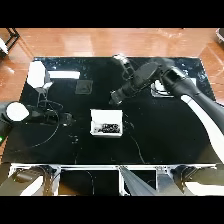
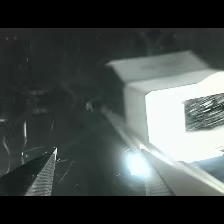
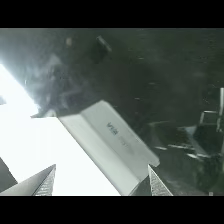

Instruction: Fold the box and place the chain.

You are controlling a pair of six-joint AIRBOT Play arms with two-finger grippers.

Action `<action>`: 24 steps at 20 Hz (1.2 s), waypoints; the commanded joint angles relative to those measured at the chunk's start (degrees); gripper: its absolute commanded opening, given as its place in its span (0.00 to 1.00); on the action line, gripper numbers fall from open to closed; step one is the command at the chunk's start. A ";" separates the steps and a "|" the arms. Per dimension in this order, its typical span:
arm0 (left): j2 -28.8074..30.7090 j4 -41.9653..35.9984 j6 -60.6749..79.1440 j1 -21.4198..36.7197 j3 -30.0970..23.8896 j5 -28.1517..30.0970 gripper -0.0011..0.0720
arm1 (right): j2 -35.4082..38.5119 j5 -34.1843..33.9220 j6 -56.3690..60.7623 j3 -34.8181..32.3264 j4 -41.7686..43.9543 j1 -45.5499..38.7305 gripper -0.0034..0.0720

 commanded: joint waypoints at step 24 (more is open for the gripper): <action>0.07 -10.73 1.11 1.20 -6.84 5.70 0.87 | -3.72 -16.31 -23.17 1.60 0.31 5.88 1.00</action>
